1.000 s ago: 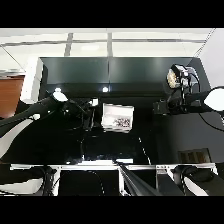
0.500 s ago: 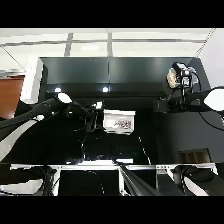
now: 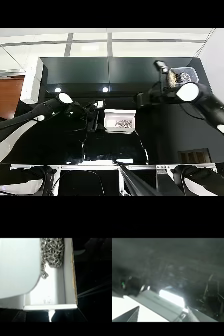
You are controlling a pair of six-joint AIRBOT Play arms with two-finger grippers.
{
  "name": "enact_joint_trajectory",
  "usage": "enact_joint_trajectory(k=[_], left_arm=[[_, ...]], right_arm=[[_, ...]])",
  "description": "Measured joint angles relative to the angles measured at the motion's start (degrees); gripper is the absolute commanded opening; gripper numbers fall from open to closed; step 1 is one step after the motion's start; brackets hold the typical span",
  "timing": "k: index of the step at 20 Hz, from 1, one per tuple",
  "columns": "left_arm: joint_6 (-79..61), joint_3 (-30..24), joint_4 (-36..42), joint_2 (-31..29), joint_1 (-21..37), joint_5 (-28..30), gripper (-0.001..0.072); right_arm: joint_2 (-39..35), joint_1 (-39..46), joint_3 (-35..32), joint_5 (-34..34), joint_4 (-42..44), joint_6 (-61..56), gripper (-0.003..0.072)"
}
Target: Fold the box and place the chain.
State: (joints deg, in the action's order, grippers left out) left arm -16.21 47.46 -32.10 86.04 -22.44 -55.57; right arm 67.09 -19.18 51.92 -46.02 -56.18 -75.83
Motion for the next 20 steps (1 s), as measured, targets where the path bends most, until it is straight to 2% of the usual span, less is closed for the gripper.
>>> enact_joint_trajectory(k=[4,11,20], left_arm=[[0.11,0.0,0.02,0.0,0.0,1.99,0.0503],[0.24,0.0,0.17,-0.02,0.0,3.63,0.0503],[0.2,0.02,0.11,-0.02,0.0,4.09,0.0504]], right_arm=[[3.3,-2.45,1.05,-0.52,3.63,15.37,0.0697],[4.44,-3.3,3.87,-5.79,3.74,34.91,0.0697],[4.61,-3.41,4.52,-14.1,2.58,50.23,0.0695]])
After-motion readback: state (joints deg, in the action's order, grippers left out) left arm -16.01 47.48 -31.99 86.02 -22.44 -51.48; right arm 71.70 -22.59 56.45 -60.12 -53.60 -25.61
